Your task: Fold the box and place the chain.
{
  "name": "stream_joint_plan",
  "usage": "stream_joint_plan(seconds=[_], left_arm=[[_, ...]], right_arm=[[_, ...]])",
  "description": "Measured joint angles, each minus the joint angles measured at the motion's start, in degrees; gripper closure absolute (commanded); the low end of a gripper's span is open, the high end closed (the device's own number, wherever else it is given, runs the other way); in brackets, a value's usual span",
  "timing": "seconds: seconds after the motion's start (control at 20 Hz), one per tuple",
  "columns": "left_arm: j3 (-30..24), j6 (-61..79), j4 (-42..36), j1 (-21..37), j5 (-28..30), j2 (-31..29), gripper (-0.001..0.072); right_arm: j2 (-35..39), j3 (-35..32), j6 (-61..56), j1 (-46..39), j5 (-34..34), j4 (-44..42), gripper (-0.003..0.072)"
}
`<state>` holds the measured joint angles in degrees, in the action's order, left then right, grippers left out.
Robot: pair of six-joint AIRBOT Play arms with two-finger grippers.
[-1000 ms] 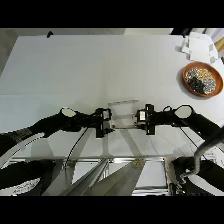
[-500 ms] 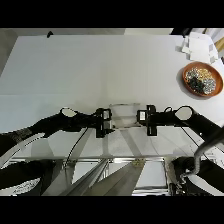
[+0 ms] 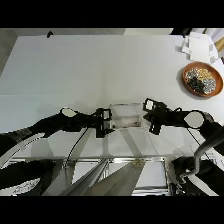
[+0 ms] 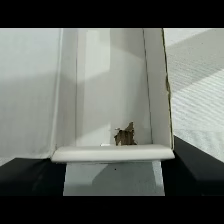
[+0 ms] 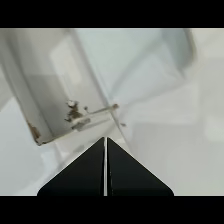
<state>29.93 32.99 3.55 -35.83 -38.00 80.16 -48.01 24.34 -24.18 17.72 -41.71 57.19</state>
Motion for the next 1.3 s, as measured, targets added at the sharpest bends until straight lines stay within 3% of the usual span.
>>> stream_joint_plan(seconds=[0.2, 0.4, 1.3], left_arm=[[0.0, 0.0, 0.0, 0.0, 0.0, 0.0, 0.0640], [0.0, 0.0, 0.0, 0.0, 0.0, 0.0, 0.0640], [0.0, 0.0, 0.0, 0.0, 0.0, 0.0, 0.0640]], right_arm=[[1.3, 0.0, -20.7, 0.0, 2.2, 8.5, 0.0674], [1.6, 0.0, -30.8, 0.0, 3.4, 12.6, 0.0674], [1.7, 0.0, -40.1, 0.0, 5.5, 14.8, 0.0673]])
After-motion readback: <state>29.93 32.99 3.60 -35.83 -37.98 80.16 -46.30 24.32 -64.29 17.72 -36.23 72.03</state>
